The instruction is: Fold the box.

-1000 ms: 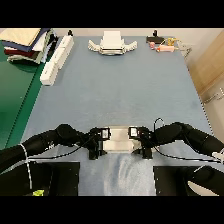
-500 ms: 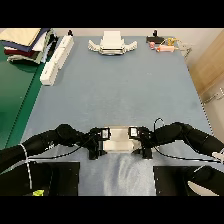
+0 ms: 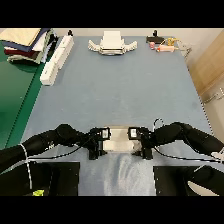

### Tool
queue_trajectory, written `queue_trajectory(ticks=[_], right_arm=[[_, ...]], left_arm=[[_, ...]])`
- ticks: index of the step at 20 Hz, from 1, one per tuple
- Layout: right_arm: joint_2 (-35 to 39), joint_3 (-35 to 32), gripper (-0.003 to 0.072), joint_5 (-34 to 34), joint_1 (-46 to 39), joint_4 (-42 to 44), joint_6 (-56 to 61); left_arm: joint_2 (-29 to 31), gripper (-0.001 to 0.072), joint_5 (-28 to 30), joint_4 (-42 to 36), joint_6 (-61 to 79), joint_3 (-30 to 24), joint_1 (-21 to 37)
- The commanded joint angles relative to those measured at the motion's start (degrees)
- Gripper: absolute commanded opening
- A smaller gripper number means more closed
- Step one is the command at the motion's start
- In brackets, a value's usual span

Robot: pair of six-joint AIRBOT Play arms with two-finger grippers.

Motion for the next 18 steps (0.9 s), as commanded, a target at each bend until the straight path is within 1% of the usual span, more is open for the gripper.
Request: queue_trajectory(ticks=[1,3,5,6,8,11,13,14,15,16,17,18], right_arm=[[0.7,0.5,0.0715,0.3,0.0,-1.3,1.6],[2.8,1.4,0.0715,-0.4,-0.1,-4.0,5.7],[5.7,2.0,0.0715,-1.7,-0.3,-9.8,10.4],[7.4,2.1,0.0715,-3.0,-0.3,-13.2,13.0],[10.7,2.5,0.0715,-7.5,-0.3,-17.2,18.8],[16.4,3.9,0.0711,-16.3,-0.3,-19.1,29.2],[19.5,5.0,0.0691,-19.5,-0.3,-16.6,43.0],[20.4,5.4,0.0559,-20.2,-0.3,-13.3,50.0],[20.9,5.6,0.0384,-20.1,-0.3,-8.0,54.9],[20.7,5.6,0.0214,-19.2,-0.2,-1.7,56.5],[20.1,5.6,0.0115,-17.3,-0.2,3.2,56.5],[19.1,5.8,0.005,-14.7,-0.1,5.9,57.1]], left_arm=[[0.0,0.0424,0.1,0.0,0.1,0.0,0.0],[0.0,0.0424,0.0,0.0,0.0,0.0,0.0],[0.0,0.0424,0.0,0.0,0.1,0.0,0.0],[0.0,0.0424,0.0,0.0,0.0,0.0,0.0],[0.0,0.0424,0.0,0.0,0.1,0.0,0.0],[0.0,0.0424,0.0,0.0,0.0,0.0,0.0],[0.0,0.0424,0.0,0.0,0.0,0.0,0.0],[0.0,0.0424,0.1,0.0,0.0,0.0,0.0],[0.0,0.0424,0.1,0.0,0.0,0.0,0.0],[0.0,0.0424,0.0,0.0,0.1,0.0,0.0],[0.0,0.0424,0.0,0.0,0.0,0.0,0.0],[0.0,0.0424,0.1,0.0,0.0,0.0,0.0]])
